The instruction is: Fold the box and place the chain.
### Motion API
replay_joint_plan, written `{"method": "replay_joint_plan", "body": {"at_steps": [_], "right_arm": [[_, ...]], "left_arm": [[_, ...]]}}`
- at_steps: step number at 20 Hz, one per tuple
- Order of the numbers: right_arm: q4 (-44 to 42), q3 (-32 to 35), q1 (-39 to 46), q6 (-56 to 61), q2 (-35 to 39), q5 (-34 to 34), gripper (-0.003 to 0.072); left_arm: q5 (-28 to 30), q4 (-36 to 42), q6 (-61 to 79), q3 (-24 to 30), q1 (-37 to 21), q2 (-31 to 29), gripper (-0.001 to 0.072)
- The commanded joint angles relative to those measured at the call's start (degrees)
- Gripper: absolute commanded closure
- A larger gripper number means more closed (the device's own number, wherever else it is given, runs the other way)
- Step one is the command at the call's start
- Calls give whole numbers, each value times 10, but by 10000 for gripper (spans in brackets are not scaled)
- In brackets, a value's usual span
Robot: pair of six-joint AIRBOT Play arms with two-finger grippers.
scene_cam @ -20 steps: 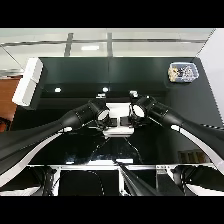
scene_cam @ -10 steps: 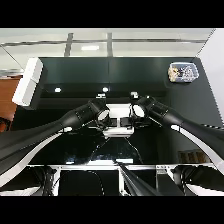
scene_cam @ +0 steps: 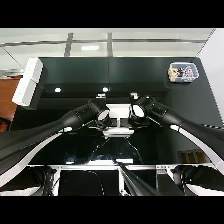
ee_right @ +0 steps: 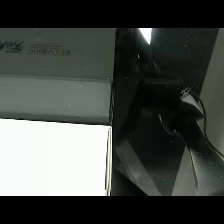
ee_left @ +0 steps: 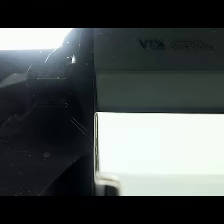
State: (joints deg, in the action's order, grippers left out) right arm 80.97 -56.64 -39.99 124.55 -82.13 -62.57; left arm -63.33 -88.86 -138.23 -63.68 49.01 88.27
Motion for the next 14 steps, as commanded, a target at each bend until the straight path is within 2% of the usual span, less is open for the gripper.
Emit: {"method": "replay_joint_plan", "body": {"at_steps": [1,6,8,9,11,14], "right_arm": [[-4,0,0,-2,0,-2,674],[-4,-1,0,-2,1,-2,666],[-11,-3,0,-2,3,-3,368],[-14,-5,0,-8,9,-5,345],[-9,-5,2,-26,39,-5,348],[-1,-5,20,-76,130,-40,349]], "left_arm": [[1,0,2,0,0,0,683],[1,0,2,0,0,0,683],[1,0,2,0,0,0,683],[-1,0,2,0,0,0,683],[-3,0,2,0,0,0,683],[-2,0,2,0,0,0,683]]}}
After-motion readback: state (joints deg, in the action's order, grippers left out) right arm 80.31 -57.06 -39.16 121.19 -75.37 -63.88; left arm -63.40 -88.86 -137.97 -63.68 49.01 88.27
